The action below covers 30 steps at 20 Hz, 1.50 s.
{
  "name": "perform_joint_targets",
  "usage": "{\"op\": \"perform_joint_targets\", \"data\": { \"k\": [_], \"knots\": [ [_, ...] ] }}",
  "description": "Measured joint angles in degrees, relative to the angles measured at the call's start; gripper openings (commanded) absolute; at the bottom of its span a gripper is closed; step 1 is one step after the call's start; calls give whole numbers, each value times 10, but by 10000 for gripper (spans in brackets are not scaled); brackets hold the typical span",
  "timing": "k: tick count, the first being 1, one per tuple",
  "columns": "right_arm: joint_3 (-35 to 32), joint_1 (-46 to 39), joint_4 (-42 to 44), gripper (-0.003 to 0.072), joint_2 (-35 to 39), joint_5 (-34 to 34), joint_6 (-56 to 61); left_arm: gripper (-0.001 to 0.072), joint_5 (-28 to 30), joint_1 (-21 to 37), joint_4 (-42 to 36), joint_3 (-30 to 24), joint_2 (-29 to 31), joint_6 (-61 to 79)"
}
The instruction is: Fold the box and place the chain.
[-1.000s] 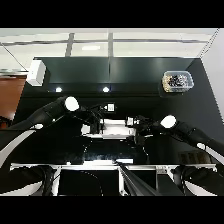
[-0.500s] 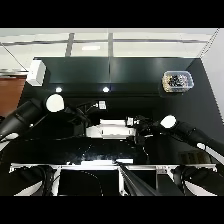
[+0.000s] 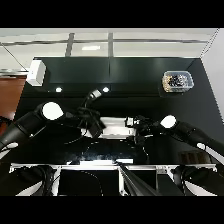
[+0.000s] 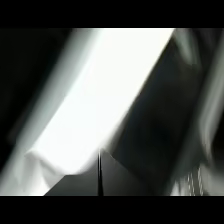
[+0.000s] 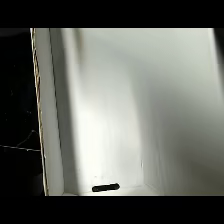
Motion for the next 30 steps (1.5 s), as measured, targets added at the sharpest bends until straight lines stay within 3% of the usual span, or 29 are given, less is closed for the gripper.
{"op": "perform_joint_targets", "data": {
  "k": [3, 6, 11, 17, 22, 26, 27, 28, 29, 30],
  "knots": [
    [0, 0, 0, 133, 0, 0, 0, 22, 130, 0, -50, -17, -17, -1],
    [0, 0, 0, 133, 0, 0, 0, 21, 160, -1, -43, -19, -53, 12],
    [0, 0, 0, 132, 0, 3, 0, 21, 92, -1, -5, -9, -105, 21],
    [0, 0, 0, 133, 0, 1, 0, 21, 53, 2, 53, 17, -116, 22],
    [0, 0, 1, 133, 0, -2, 0, 21, -12, 15, 146, 61, -52, -1],
    [0, 0, 1, 133, 0, -2, 0, 28, -51, 20, 209, 29, 35, -44],
    [0, 0, 1, 132, 0, -1, 0, 158, -54, 20, 210, 9, 51, -35],
    [0, 0, 1, 132, 0, -1, 0, 567, -52, 20, 205, -9, 62, -15],
    [0, 0, 1, 132, 0, -1, 0, 713, -51, 20, 199, -30, 69, 14],
    [0, 0, 1, 132, 0, -1, 0, 712, -48, 20, 195, -49, 73, 50]
  ]
}}
